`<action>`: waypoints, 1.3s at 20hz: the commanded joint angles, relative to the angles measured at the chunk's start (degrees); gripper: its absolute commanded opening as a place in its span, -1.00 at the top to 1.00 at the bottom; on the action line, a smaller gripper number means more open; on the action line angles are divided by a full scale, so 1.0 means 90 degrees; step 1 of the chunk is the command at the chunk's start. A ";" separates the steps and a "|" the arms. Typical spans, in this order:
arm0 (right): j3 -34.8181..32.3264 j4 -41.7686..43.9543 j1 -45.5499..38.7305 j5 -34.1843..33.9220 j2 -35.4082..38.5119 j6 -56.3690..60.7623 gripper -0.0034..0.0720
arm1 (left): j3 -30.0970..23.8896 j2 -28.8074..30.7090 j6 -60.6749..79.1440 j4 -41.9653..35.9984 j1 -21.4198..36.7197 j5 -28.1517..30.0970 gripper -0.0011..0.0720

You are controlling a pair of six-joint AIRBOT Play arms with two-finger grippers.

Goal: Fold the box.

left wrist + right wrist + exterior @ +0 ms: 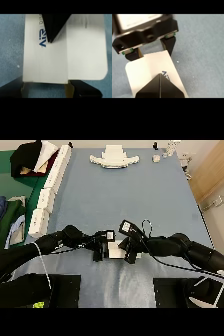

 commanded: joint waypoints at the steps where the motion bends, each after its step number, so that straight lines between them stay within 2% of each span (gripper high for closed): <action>1: -0.0129 -0.0682 0.0408 0.0401 0.0041 0.0007 0.91 | 0.0007 0.0000 0.0000 0.0002 0.0002 0.0002 -0.46; 3: -0.0124 -0.0833 0.0461 0.0423 0.0041 0.0005 0.89 | 0.0007 0.0000 0.0000 0.0000 0.0002 0.0002 -0.46; 4: -0.0109 -0.0835 0.0461 0.0413 0.0041 0.0005 0.64 | 0.0007 0.0000 0.0000 0.0002 0.0002 0.0002 -0.46; 5: -0.0051 -0.0835 0.0459 0.0325 0.0041 0.0005 0.29 | 0.0007 0.0000 0.0000 0.0002 0.0002 0.0002 -0.46; 6: 0.0046 -0.0845 0.0459 0.0124 0.0041 0.0005 0.09 | 0.0007 0.0000 0.0000 0.0000 0.0002 0.0002 -0.46; 9: 0.0447 -0.1513 0.0459 -0.0860 0.0041 0.0007 0.08 | 0.0007 0.0000 0.0000 0.0002 0.0002 0.0002 -0.46; 10: 0.0568 -0.1753 0.0459 -0.1185 0.0041 0.0007 0.00 | 0.0007 0.0000 0.0000 0.0002 0.0002 0.0002 -0.46; 11: 0.0646 -0.1885 0.0459 -0.1389 0.0041 0.0005 -0.20 | 0.0007 0.0000 0.0000 0.0002 0.0002 0.0002 -0.46; 18: 0.0656 -0.2263 0.0464 -0.1549 0.0085 0.0304 -0.22 | 0.0007 0.0000 0.0000 0.0000 0.0002 0.0002 -0.46; 26: 0.0396 -0.4619 0.1542 -0.1438 0.0491 0.2778 -0.19 | 0.0007 0.0000 0.0000 0.0002 0.0002 0.0002 -0.46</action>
